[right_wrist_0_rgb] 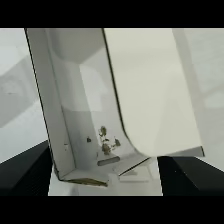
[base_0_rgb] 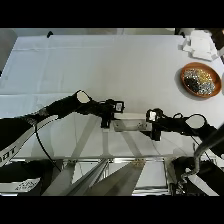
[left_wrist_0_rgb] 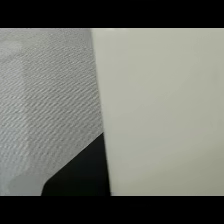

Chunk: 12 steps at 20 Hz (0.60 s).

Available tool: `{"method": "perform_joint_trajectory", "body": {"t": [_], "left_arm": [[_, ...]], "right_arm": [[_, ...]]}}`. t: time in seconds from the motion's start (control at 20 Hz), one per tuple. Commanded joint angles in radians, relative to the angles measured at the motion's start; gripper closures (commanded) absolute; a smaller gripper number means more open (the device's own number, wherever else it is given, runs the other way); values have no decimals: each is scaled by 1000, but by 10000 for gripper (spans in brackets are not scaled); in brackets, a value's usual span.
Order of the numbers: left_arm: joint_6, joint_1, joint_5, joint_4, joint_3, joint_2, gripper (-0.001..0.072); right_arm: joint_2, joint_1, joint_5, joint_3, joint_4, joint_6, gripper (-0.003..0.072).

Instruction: Fold the box and place the chain.

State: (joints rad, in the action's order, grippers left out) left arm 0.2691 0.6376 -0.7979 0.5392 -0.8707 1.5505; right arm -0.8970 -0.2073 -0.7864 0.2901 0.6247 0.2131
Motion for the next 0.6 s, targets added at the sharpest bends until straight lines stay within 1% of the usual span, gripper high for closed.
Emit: {"method": "perform_joint_trajectory", "body": {"t": [0.0,0.35,0.45,0.5,0.55], "left_arm": [[-1,0,1,0,0,0,695],[-1,0,1,0,0,0,695],[-1,0,1,-1,0,0,695],[-1,0,1,0,0,0,695],[-1,0,1,0,0,0,695]], "right_arm": [[-56,0,-15,0,-29,71,36],[-141,0,-3,7,-35,163,37],[-161,0,26,7,-40,163,43],[-169,0,38,7,-51,164,79],[-174,0,46,7,-66,171,92]]}}
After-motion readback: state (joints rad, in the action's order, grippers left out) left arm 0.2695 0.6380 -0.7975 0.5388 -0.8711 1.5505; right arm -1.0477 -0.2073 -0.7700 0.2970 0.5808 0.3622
